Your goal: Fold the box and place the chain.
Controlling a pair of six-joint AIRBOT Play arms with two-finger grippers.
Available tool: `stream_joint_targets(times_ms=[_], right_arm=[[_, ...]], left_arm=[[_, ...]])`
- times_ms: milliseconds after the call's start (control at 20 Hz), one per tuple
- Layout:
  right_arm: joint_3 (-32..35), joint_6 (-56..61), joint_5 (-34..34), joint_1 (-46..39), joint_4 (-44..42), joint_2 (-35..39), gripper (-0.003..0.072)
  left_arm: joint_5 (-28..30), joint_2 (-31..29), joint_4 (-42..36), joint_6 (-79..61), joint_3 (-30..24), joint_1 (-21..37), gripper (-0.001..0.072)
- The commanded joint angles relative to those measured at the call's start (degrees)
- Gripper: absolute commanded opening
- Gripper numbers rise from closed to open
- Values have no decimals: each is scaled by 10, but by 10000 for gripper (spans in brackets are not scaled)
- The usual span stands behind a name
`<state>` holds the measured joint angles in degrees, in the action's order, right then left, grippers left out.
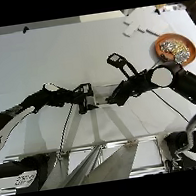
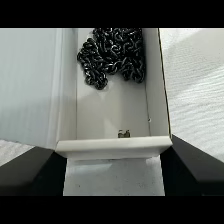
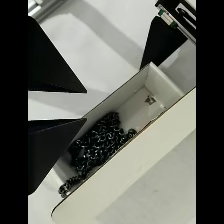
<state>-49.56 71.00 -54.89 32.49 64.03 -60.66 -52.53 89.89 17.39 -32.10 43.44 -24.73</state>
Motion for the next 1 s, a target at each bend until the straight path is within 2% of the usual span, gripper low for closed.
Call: stream_joint_targets(times_ms=[0, 100, 250, 400, 500, 600, 800, 900, 950], right_arm=[[-10, -6, 1, -3, 3, 16, 187], [-50, -6, -7, -30, 10, 36, 188], [-127, -4, -25, -116, 17, 43, 195], [-143, -3, -25, -206, 22, 25, 212], [-142, 19, -44, -243, 52, -15, 322], [-142, 44, -59, -256, 97, -73, 375], [-142, 60, -59, -256, 119, -192, 362], [-142, 73, -67, -256, 143, -231, 303], [-142, 73, -75, -256, 150, -244, 297]], left_arm=[[0, 0, 0, 0, 0, 0, 69], [0, 0, 0, 0, 0, 0, 69], [0, 0, 0, 0, 0, 0, 69], [0, 0, 0, 0, 0, 0, 69], [0, 0, 0, 0, 0, 0, 69], [0, 0, 0, 0, 0, 0, 69], [0, 0, 0, 0, 0, 0, 69], [0, 0, 0, 0, 0, 0, 69], [0, 0, 0, 0, 0, 0, 69]])
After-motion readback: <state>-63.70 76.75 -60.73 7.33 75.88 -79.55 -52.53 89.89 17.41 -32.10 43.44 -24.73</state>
